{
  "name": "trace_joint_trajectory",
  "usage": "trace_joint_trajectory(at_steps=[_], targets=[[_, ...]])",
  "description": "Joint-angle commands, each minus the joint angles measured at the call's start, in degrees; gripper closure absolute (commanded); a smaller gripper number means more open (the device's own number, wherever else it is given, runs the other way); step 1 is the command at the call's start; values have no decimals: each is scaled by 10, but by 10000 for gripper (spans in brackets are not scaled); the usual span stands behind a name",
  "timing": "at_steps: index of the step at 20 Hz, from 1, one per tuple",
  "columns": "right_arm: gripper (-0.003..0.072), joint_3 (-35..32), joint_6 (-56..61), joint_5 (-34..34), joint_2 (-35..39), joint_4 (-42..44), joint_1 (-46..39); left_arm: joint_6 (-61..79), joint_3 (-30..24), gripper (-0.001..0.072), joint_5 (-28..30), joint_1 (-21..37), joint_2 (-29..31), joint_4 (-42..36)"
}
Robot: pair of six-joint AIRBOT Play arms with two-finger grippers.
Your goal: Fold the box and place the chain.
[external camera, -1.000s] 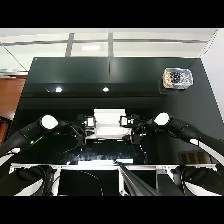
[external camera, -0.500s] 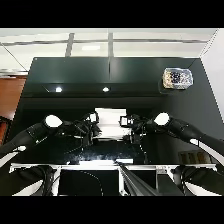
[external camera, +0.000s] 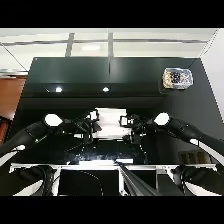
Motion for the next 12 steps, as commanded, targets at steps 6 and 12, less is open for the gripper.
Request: trace_joint_trajectory(at_steps=[6, 12], targets=[[248, 0, 0, 0, 0, 0, 0, -492, 34, 679, -91, 246, 154, 331], [248, 0, 0, 0, 0, 0, 0, -778, -19, 677, -241, 407, 86, 269]])
